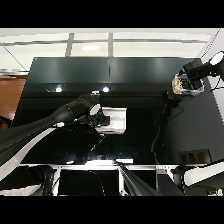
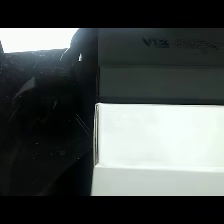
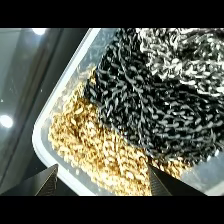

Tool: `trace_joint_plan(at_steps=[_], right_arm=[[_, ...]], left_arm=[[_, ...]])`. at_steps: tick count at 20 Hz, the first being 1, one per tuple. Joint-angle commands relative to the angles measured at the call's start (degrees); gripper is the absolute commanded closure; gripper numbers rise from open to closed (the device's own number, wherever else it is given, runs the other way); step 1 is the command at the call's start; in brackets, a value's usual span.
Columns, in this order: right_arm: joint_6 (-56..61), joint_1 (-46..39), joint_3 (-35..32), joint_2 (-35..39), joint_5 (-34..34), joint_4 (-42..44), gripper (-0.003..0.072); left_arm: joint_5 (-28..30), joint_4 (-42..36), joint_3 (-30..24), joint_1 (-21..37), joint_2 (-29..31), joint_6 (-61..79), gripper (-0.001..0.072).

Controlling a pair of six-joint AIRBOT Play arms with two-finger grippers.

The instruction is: Fold the box and place the chain.

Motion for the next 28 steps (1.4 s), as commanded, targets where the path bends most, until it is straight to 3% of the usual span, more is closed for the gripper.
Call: trace_joint_plan(at_steps=[1,5,7,10,11,12,18,28], right_arm=[[0.72,-0.22,0.35,-1.75,-0.92,1.03,0.008],[-0.44,0.02,0.35,-3.67,-0.81,3.87,0.0081],[-0.57,0.0,0.35,-4.04,-0.87,3.54,0.0205],[-1.36,0.0,0.35,-4.24,-0.87,3.39,0.0225],[-3.41,-0.02,0.35,-4.22,-0.79,3.58,0.0534],[-5.57,-0.04,0.35,-4.17,-0.57,4.26,0.0677],[-18.75,-0.31,2.12,-1.62,3.34,4.96,0.0674],[-30.6,-3.61,2.69,14.88,4.24,5.14,0.0676]], left_arm=[[0.02,0.02,-0.02,0.0,0.02,0.0,0.0681],[0.04,0.0,-0.02,0.0,0.02,0.02,0.0681],[0.04,0.0,-0.02,0.0,0.02,0.0,0.0681],[0.04,0.0,-0.02,0.0,0.02,0.0,0.0681],[0.04,0.0,-0.02,0.0,0.02,0.0,0.0681],[0.04,0.0,-0.02,0.0,0.02,0.0,0.0681],[0.04,0.0,-0.02,0.0,0.02,0.02,0.0681],[0.04,0.0,-0.02,0.0,0.02,0.0,0.068]])
